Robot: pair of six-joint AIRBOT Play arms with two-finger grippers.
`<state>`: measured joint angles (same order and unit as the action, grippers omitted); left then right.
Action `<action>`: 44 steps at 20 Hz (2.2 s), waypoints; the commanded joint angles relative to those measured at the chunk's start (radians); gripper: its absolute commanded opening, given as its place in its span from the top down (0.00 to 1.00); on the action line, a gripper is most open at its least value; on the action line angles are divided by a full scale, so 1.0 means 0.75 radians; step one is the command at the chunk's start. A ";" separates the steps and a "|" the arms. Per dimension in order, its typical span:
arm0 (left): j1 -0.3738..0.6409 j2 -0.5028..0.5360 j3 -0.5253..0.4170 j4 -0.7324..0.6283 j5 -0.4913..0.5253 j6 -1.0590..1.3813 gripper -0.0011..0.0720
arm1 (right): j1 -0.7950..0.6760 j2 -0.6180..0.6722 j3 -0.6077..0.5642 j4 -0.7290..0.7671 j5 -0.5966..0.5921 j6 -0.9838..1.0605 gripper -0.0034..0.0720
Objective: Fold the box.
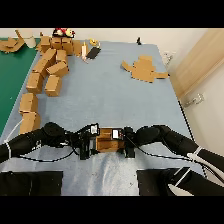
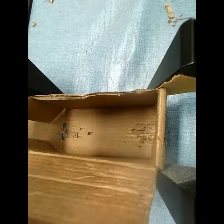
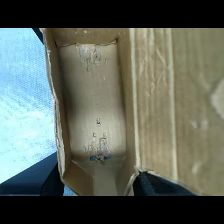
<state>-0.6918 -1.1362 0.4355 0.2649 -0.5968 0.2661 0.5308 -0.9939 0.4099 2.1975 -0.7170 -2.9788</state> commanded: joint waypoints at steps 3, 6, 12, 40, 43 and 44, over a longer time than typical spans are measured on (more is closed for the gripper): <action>-0.001 -0.001 0.000 0.001 0.008 -0.006 0.27 | -0.001 -0.001 0.000 0.002 0.001 0.001 0.33; -0.001 -0.001 0.000 0.001 0.008 -0.006 0.27 | -0.001 -0.001 0.000 0.002 0.001 0.001 0.33; -0.001 -0.001 0.000 0.001 0.008 -0.006 0.27 | -0.001 -0.001 0.000 0.002 0.001 0.001 0.33; -0.001 -0.001 0.000 0.001 0.008 -0.006 0.27 | -0.010 0.693 0.000 -0.219 -0.445 0.953 0.01; -0.001 -0.001 0.000 0.001 0.008 -0.006 0.27 | -0.010 0.799 0.000 -0.082 -0.450 1.080 0.01; -0.001 -0.001 0.000 0.001 0.008 -0.006 0.27 | -0.010 0.818 0.000 -0.068 -0.452 1.146 0.01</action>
<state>-0.6922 -1.1362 0.4355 0.2653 -0.5915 0.2615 0.5236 -0.4454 0.4091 2.0663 -1.0363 -2.2589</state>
